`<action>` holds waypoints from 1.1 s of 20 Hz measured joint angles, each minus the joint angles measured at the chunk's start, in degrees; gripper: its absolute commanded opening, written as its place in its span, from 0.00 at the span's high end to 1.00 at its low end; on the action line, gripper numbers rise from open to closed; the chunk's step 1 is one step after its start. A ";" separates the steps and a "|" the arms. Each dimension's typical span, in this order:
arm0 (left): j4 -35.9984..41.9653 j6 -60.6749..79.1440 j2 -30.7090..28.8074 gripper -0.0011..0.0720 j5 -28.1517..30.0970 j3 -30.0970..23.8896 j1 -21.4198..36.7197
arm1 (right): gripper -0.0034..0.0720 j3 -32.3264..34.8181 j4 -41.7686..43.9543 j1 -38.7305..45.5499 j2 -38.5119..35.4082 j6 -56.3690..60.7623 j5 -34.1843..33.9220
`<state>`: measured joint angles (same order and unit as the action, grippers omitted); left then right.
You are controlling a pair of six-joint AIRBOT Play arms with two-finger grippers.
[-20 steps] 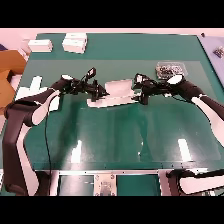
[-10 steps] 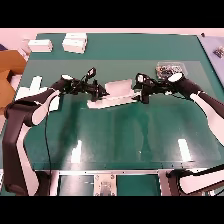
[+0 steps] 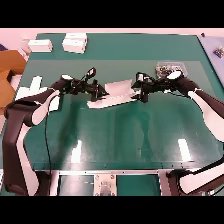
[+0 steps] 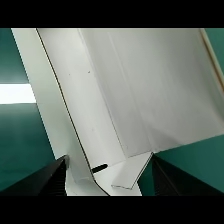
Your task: Fold the box and place the chain.
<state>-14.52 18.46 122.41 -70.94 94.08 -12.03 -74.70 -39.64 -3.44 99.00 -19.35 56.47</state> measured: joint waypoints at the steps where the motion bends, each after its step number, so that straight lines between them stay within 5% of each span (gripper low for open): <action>1: 0.00 0.00 0.00 0.96 0.00 0.00 0.00 | 0.14 -0.55 0.33 0.00 0.59 -0.35 0.72; 11: -0.04 0.04 0.00 0.96 -0.17 0.00 -0.02 | 0.14 -2.08 1.75 -0.02 3.19 -0.17 9.77; 22: 0.02 0.02 0.00 0.96 -0.07 0.00 -0.07 | 0.11 -0.48 0.24 1.01 4.22 5.79 9.73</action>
